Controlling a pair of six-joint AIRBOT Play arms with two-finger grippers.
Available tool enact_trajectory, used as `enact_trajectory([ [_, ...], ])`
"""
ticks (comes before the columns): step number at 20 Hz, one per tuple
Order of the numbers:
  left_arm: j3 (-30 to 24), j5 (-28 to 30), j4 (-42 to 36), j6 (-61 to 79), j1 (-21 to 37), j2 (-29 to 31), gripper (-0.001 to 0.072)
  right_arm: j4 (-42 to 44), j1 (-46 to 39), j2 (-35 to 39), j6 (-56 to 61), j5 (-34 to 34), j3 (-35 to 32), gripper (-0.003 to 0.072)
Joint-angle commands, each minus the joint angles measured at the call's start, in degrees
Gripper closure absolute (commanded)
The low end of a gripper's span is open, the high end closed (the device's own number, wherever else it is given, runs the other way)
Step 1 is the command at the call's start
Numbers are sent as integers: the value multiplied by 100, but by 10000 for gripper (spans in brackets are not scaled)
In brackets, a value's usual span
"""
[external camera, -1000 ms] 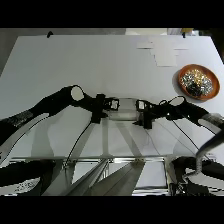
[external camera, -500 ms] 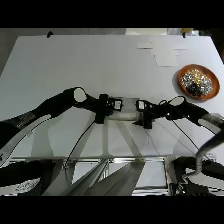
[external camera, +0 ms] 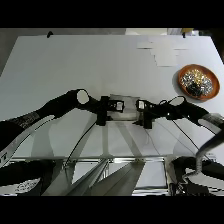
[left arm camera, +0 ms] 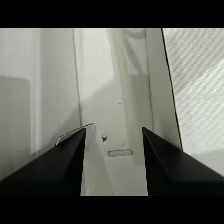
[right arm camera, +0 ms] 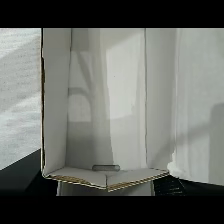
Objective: Fold the box and place the chain.
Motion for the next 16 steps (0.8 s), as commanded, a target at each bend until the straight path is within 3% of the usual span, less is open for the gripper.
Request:
enact_trajectory([
  [1,2,11,216,-284,74,72,297,0,2,2,-2,7,2,389],
  [2,0,7,345,-549,144,138,297,0,2,2,-2,9,2,389],
  [4,2,-7,717,-1121,332,289,382,0,2,2,-2,7,2,389],
  [5,0,-59,859,-1276,437,354,392,0,2,2,-2,9,2,389],
  [11,0,-859,1189,-1360,667,413,390,0,2,2,-2,9,2,389],
  [16,0,-901,1276,-1268,675,396,385,0,2,2,-2,7,2,389],
])
